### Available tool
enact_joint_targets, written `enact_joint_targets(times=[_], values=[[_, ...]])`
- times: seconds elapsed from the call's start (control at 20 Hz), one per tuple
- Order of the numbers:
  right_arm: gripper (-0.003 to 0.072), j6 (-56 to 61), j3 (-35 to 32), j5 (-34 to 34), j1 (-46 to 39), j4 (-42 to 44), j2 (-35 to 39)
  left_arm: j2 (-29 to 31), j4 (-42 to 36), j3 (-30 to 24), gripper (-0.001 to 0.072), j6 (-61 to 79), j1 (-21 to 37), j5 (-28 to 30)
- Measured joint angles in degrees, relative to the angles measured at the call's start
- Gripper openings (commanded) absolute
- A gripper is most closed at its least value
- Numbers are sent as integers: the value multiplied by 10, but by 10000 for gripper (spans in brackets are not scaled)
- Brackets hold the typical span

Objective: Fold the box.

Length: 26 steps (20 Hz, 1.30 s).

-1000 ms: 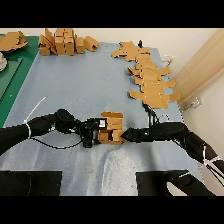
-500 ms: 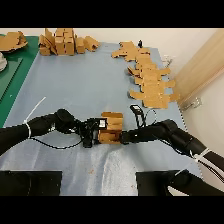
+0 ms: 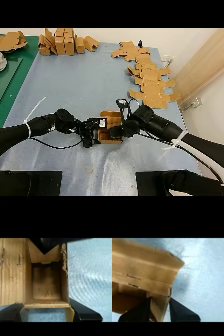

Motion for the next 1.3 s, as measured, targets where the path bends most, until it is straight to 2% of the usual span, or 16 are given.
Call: enact_joint_targets(times=[0.3, 0.6, 0.75, 0.9, 0.95, 1.0, 1.05, 1.15, 1.3], values=[[352, 97, 43, -74, 21, -30, -54, 0, 0, 0, 526, 1, 0, 0], [351, 143, 49, -92, 24, -44, -68, 0, 0, 0, 526, 1, 0, 0], [326, 151, 49, -91, 24, -45, -86, 0, 0, 0, 526, 1, 0, 0], [215, 155, 50, -81, 24, -46, -97, 0, 0, 0, 526, 1, 0, 0], [120, 156, 50, -79, 25, -46, -99, 0, 0, 0, 526, 1, 0, 0], [117, 157, 50, -80, 25, -49, -101, 0, 0, 0, 526, 1, 0, 0], [52, 158, 50, -79, 24, -49, -102, 0, 0, 0, 526, 1, 0, 0], [6, 160, 51, -77, 24, -49, -103, 0, 0, 0, 526, 0, 0, 0], [5, 158, 51, -75, 24, -48, -104, 0, 0, 0, 526, 0, 0, 0]])
